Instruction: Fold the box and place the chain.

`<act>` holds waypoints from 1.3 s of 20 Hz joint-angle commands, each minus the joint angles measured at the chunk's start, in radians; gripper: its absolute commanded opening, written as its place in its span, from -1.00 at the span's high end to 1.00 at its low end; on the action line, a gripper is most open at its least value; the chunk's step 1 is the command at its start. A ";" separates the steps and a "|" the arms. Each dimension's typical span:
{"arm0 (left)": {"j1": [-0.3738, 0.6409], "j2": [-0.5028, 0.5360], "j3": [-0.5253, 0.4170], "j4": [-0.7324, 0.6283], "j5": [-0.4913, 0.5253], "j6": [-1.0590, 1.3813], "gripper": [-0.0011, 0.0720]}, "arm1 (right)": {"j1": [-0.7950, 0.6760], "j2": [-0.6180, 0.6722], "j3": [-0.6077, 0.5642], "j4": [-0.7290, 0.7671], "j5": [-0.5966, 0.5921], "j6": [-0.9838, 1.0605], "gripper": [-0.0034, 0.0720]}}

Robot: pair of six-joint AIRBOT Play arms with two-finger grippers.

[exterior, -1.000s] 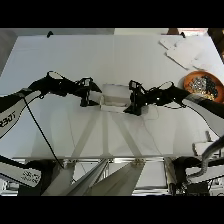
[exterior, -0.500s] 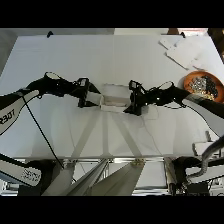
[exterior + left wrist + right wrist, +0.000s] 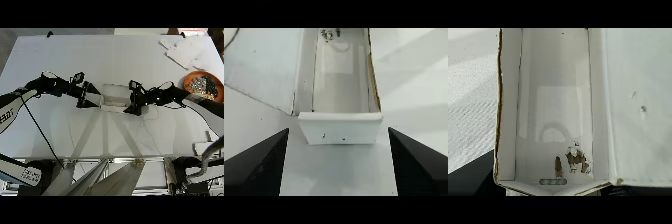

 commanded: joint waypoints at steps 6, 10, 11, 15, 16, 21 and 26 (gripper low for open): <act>-0.031 -0.007 0.002 0.018 0.022 -0.025 -0.96 | 0.001 0.000 0.000 0.000 0.000 0.000 -0.32; -0.043 -0.009 0.002 0.017 0.074 -0.025 -0.96 | 0.001 0.000 0.000 0.000 0.000 0.000 -0.32; -0.047 -0.011 0.002 0.013 0.084 -0.025 -0.96 | 0.001 0.000 0.000 0.000 0.000 0.000 -0.32; -0.054 -0.014 0.002 0.018 0.093 -0.043 -0.96 | 0.001 0.000 0.000 0.000 0.000 0.000 -0.32; -0.054 -0.014 0.002 0.017 0.104 -0.048 -0.96 | 0.001 0.000 0.000 0.000 0.000 0.000 -0.32; -0.071 -0.014 0.002 0.013 0.116 -0.048 -0.95 | 0.001 0.000 0.000 0.000 0.000 0.000 -0.32; -0.118 -0.013 0.003 -0.016 0.163 -0.048 -0.77 | 0.001 0.000 0.000 0.000 0.000 0.000 -0.32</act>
